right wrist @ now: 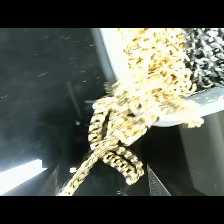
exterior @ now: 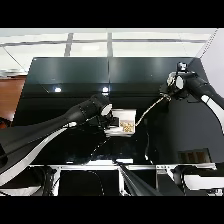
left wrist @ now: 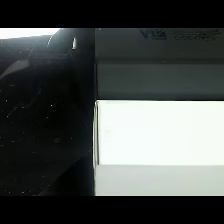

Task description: Fold the box and place the chain.

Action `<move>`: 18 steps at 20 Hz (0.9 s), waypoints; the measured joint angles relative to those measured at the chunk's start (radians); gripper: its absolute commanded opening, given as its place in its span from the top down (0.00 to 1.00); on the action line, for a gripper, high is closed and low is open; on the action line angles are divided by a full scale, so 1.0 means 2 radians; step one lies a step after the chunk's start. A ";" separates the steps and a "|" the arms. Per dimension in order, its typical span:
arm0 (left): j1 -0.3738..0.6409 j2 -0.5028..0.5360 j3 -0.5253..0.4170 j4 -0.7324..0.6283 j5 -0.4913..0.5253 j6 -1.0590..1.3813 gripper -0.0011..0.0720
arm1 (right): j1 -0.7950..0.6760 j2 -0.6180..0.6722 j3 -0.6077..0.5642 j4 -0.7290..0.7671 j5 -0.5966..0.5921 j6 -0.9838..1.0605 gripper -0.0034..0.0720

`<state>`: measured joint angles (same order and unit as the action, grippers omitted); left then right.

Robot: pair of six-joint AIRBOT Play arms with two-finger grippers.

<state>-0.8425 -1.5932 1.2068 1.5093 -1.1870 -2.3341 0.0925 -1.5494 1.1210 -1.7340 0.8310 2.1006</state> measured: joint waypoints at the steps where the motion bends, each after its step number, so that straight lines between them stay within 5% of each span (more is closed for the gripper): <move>1: 0.000 0.000 0.000 0.000 0.000 0.000 0.95 | 0.001 -0.007 0.004 -0.005 0.002 0.006 0.17; 3: 0.000 0.000 0.000 0.000 0.000 0.000 0.95 | 0.002 -0.019 0.010 -0.010 0.004 0.013 0.17; 6: 0.000 0.000 0.000 0.000 0.000 0.000 0.95 | 0.003 -0.027 0.014 -0.012 0.001 0.012 0.65; 7: 0.000 0.000 0.000 0.000 0.000 0.000 0.95 | 0.003 -0.029 0.015 -0.011 0.004 0.006 0.87; 8: 0.000 0.000 0.000 0.000 0.000 0.000 0.95 | 0.003 -0.030 0.016 -0.010 0.008 -0.001 0.94; 13: 0.000 0.000 0.000 0.000 0.000 0.000 0.95 | 0.003 -0.018 0.016 0.014 0.031 -0.047 0.94; 18: 0.000 0.000 0.000 0.000 0.000 0.000 0.95 | 0.004 0.061 0.017 0.037 0.030 -0.117 0.94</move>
<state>-0.8425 -1.5932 1.2068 1.5093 -1.1870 -2.3337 0.1005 -1.4265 1.1545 -1.6600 0.8906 1.8664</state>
